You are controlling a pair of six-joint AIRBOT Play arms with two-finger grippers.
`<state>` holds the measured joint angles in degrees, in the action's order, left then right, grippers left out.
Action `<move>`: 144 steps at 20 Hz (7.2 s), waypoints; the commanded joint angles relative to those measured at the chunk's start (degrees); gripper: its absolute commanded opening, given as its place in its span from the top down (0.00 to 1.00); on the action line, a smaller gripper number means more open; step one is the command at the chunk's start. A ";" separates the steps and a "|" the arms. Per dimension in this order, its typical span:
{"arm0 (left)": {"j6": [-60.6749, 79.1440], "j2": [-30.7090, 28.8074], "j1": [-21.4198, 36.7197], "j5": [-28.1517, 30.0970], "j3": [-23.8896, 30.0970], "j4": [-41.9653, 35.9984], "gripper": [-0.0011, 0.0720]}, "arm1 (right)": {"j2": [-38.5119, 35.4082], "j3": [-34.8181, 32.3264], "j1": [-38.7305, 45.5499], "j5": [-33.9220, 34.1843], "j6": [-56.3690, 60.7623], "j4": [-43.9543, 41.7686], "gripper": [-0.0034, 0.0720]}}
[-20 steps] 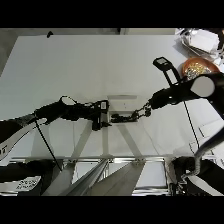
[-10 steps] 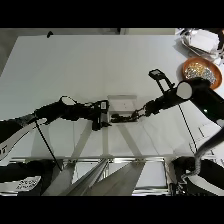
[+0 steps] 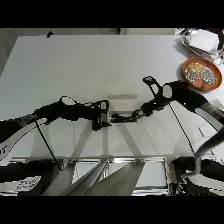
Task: Fold the box and place the chain.
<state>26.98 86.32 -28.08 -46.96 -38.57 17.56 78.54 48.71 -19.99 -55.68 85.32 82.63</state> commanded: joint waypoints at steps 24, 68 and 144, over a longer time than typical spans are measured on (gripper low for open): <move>0.00 -0.04 0.02 0.00 -0.02 0.02 0.70 | -38.14 1.01 -11.78 3.58 -5.90 -15.26 0.93; 0.00 -0.04 0.02 -0.02 -0.02 0.02 0.70 | -10.36 7.41 -17.09 -5.86 7.85 7.85 0.65; 0.00 -0.04 0.02 0.00 -0.02 0.02 0.70 | -16.04 3.19 -1.07 -8.31 -20.87 -13.77 0.48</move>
<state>26.98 86.32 -28.08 -46.96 -38.54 17.56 63.57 51.90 -23.55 -59.27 64.47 64.60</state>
